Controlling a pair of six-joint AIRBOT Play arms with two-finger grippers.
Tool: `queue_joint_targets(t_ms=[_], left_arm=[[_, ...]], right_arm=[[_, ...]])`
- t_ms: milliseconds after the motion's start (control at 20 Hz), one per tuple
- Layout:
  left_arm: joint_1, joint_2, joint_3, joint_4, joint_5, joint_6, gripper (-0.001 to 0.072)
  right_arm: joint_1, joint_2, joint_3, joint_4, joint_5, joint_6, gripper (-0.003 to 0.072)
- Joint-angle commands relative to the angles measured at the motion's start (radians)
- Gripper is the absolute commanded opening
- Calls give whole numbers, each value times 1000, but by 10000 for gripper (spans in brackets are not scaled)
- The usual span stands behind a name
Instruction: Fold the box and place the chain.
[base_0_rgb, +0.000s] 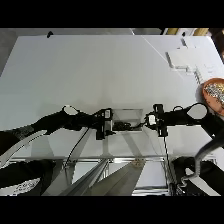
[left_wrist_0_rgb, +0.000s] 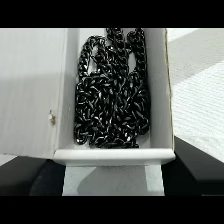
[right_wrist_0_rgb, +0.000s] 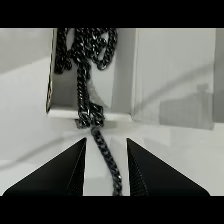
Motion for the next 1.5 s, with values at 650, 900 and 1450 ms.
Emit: queue_joint_targets(t_ms=[650,900,1450], left_arm=[[0,-1,0,0,0,0,211],[0,-1,0,0,0,0,211],[0,-1,0,0,0,0,211]], right_arm=[[-2,-71,-3,25,31,138,14],[-2,42,-3,-256,25,425,14],[150,219,-5,417,-53,460,15]])
